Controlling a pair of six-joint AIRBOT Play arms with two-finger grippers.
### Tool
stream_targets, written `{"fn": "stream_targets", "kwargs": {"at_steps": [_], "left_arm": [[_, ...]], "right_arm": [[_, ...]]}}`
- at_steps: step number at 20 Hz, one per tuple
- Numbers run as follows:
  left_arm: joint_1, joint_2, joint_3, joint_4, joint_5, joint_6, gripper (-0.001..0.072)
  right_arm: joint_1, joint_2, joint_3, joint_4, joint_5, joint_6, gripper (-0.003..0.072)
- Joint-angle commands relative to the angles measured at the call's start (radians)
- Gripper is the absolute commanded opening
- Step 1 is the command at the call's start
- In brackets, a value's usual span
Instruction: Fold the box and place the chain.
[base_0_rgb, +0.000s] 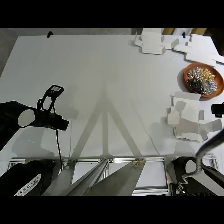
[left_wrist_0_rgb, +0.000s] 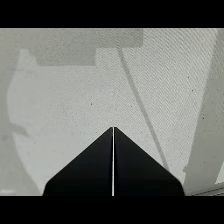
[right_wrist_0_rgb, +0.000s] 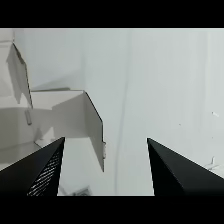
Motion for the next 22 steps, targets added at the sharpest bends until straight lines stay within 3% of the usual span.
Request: {"fn": "stream_targets", "kwargs": {"at_steps": [1,3,6,7,9,10,15,18,22], "left_arm": [[0.001,0.001,-0.001,0.0,0.0,0.0,0.0007],[0.001,0.001,-0.001,0.0,0.0,0.0,0.0007],[0.001,0.001,-0.001,0.0,0.0,0.0,0.0007],[0.001,0.001,-0.001,0.0,0.0,0.0,0.0007],[0.001,0.001,-0.001,0.0,0.0,0.0,0.0007],[0.001,0.001,-0.001,0.0,0.0,0.0,0.0007],[0.001,0.001,-0.001,0.0,0.0,0.0,0.0007],[0.002,0.001,-0.001,-0.002,0.0,0.001,0.0007],[0.007,0.001,-0.001,-0.005,0.0,0.001,0.0008]], "right_arm": [[-0.091,-0.075,0.0,0.033,-0.01,-0.051,0.0529],[-0.097,-0.142,-0.001,0.034,-0.008,-0.051,0.0508],[-0.097,-0.236,-0.001,0.028,-0.01,-0.04,0.0377],[-0.097,-0.256,-0.001,0.027,-0.012,-0.022,0.0303],[-0.09,-0.264,-0.001,0.052,0.007,0.002,0.0076],[-0.072,-0.253,-0.001,0.064,0.027,-0.006,0.0021],[0.124,-0.095,-0.001,0.13,0.039,-0.051,0.0021],[0.241,0.029,-0.018,0.391,0.029,-0.102,0.002],[0.433,0.254,-0.26,0.643,-0.135,-0.125,0.002]]}}
